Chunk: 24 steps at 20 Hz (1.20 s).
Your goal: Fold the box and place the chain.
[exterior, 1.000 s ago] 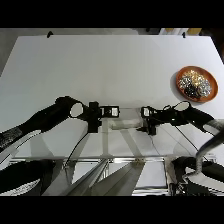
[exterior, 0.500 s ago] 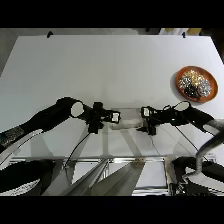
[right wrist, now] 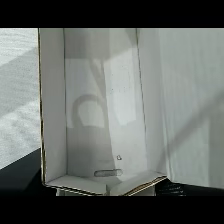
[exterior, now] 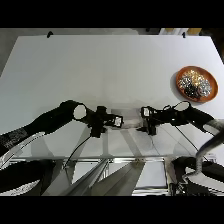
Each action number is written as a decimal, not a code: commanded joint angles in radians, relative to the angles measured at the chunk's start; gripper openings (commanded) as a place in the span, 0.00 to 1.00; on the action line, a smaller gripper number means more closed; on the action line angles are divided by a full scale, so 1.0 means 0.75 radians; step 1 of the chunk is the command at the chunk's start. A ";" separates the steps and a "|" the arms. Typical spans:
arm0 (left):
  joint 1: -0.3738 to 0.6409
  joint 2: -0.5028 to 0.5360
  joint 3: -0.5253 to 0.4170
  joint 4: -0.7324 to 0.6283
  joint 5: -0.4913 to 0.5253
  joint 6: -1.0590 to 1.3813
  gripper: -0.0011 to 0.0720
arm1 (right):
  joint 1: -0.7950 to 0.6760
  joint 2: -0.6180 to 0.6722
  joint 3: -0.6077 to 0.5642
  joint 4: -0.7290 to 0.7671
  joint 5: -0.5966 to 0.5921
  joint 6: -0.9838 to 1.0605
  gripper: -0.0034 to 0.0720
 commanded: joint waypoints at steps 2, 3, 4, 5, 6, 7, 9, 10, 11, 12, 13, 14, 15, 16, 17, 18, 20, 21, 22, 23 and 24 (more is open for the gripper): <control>-0.015 -0.005 -0.001 -0.059 0.018 -0.043 0.44 | 0.000 0.000 0.001 0.001 0.000 0.000 0.62; -0.015 -0.007 -0.001 -0.060 0.021 -0.085 0.44 | 0.000 0.000 0.001 0.001 0.000 0.000 0.62; -0.015 -0.009 -0.001 -0.058 0.029 -0.126 0.44 | 0.000 0.000 0.001 0.001 0.000 0.000 0.62; -0.015 -0.010 -0.001 -0.057 0.041 -0.153 0.44 | 0.000 0.000 0.001 0.001 0.000 0.000 0.62; -0.015 -0.010 -0.001 -0.057 0.063 -0.176 0.44 | 0.000 0.000 0.001 0.001 0.000 0.000 0.62; -0.015 -0.010 -0.001 -0.056 0.083 -0.190 0.44 | 0.000 0.000 0.001 0.001 0.000 0.000 0.62; -0.015 -0.010 -0.001 -0.056 0.110 -0.198 0.37 | 0.000 0.000 0.001 0.001 0.000 0.000 0.62; -0.016 -0.010 -0.001 -0.056 0.112 -0.197 0.35 | 0.000 0.000 0.001 0.001 0.000 0.000 0.62; -0.018 -0.010 -0.001 -0.056 0.113 -0.197 0.35 | 0.000 0.000 0.001 0.001 0.000 0.000 0.62; -0.025 -0.010 -0.001 -0.055 0.116 -0.196 0.34 | 0.000 0.000 0.001 0.001 0.000 0.000 0.62; -0.032 -0.010 -0.001 -0.056 0.124 -0.196 0.28 | 0.000 0.000 0.001 0.001 0.000 0.000 0.62; -0.042 -0.010 -0.001 -0.056 0.141 -0.196 0.28 | 0.000 0.000 0.001 0.001 0.000 0.000 0.62; -0.052 -0.010 -0.001 -0.057 0.164 -0.196 0.28 | 0.000 0.000 0.001 0.001 0.000 0.000 0.62; -0.063 -0.010 -0.001 -0.058 0.189 -0.196 0.28 | 0.000 0.000 0.001 0.001 0.000 0.000 0.62; -0.073 -0.011 -0.001 -0.058 0.209 -0.196 0.28 | 0.000 0.000 0.000 0.001 0.000 0.000 0.62; -0.082 -0.014 -0.001 -0.061 0.224 -0.197 0.28 | 0.000 0.000 0.001 0.001 0.000 0.000 0.62; -0.093 -0.030 -0.001 -0.085 0.235 -0.197 0.27 | 0.000 0.000 0.001 0.001 0.000 0.000 0.62; -0.099 -0.044 -0.001 -0.097 0.239 -0.198 0.26 | 0.000 0.000 0.001 0.001 0.000 0.000 0.62; -0.105 -0.055 -0.001 -0.100 0.240 -0.198 0.20 | 0.000 0.000 0.001 0.001 0.000 0.000 0.62; -0.111 -0.066 -0.001 -0.108 0.242 -0.200 0.20 | 0.000 0.000 0.001 0.001 0.000 0.000 0.62; -0.117 -0.073 -0.001 -0.122 0.244 -0.201 0.23 | 0.000 0.000 0.001 0.001 0.000 0.000 0.62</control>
